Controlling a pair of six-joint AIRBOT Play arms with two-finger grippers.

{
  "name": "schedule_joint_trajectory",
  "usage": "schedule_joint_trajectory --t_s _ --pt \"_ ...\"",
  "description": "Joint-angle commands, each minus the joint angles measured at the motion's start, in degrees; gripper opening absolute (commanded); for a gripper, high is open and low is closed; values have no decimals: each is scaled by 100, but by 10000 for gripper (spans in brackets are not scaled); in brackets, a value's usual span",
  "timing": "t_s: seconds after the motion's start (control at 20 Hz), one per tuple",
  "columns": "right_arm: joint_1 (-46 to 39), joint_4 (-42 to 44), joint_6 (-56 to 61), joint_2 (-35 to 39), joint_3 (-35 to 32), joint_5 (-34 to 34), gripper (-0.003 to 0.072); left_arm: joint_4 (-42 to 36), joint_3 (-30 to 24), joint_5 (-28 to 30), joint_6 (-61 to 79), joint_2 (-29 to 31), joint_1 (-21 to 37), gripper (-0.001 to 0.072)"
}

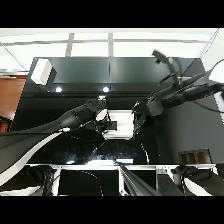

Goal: Fold the box and place the chain.

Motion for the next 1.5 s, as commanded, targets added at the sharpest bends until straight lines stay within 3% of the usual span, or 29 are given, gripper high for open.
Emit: schedule_joint_trajectory --t_s 0.0,0.45,0.7,0.75,0.8,0.85,1.0,1.15,1.3,1.45 --pt "490 74 22 -37 -529 -800 12 4 4 0 0 -2 4 28" --pt "586 94 -17 -339 -664 -861 13 2 4 0 2 -2 4 28" --pt "584 90 -101 -562 -1207 -1537 16 4 4 0 0 -2 4 28" --pt "584 63 -98 -562 -1296 -1578 73 4 4 0 2 -2 4 28" --pt "577 -22 -85 -562 -1316 -1567 303 2 4 0 0 -2 4 28" --pt "507 -114 -76 -549 -1307 -1493 390 4 4 0 0 -2 4 28" --pt "-271 -223 -157 -332 -1272 -704 385 2 4 -9 0 -2 4 28" --pt "-1340 -1069 -385 138 -1327 -94 384 2 4 -9 0 -2 4 28" --pt "-2127 -964 -1117 669 -2055 -920 384 -2 4 37 0 -2 0 28" --pt "-2079 503 -2761 723 -3060 -1961 384 0 4 39 0 -2 4 28"
